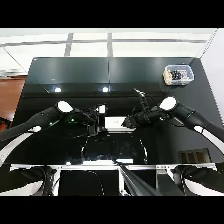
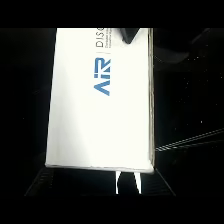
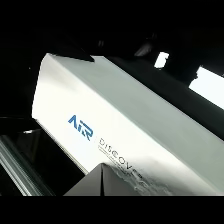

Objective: Fold the box and place the chain.

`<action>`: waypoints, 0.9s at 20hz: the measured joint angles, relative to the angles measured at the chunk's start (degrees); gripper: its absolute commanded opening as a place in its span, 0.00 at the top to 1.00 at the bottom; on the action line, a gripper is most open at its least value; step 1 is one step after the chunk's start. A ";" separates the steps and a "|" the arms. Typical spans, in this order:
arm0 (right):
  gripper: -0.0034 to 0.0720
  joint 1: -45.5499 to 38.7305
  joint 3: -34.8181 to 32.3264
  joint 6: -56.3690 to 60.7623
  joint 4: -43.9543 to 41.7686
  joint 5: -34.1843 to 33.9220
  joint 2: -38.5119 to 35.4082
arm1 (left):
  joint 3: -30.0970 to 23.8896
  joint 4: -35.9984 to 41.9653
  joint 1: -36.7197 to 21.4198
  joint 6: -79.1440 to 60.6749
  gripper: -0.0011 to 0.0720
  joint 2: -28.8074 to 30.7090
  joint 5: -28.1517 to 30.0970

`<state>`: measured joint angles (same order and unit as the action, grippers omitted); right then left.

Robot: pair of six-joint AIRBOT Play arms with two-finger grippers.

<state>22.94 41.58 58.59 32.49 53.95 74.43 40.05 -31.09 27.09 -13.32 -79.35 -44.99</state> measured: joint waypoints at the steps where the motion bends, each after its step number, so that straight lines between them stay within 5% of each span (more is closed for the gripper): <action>1: 0.94 -0.42 0.28 -0.42 0.52 0.72 -0.70 | 0.00 0.02 0.00 0.02 0.45 0.00 0.00; 7: 0.94 -8.33 2.40 -1.75 1.55 8.59 -11.15 | 0.11 0.00 0.00 0.31 0.42 -0.02 -0.09; 9: 0.94 -12.50 2.60 -1.73 3.56 11.96 -14.88 | 0.59 -0.70 0.00 2.16 0.00 0.20 -0.07; 18: 0.94 -25.46 2.47 0.90 13.31 23.71 -21.73 | 6.93 -8.63 2.29 16.00 0.00 6.69 -3.65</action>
<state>-2.52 44.05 59.48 45.80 77.67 52.71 46.98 -39.72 29.39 2.68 -72.66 -48.64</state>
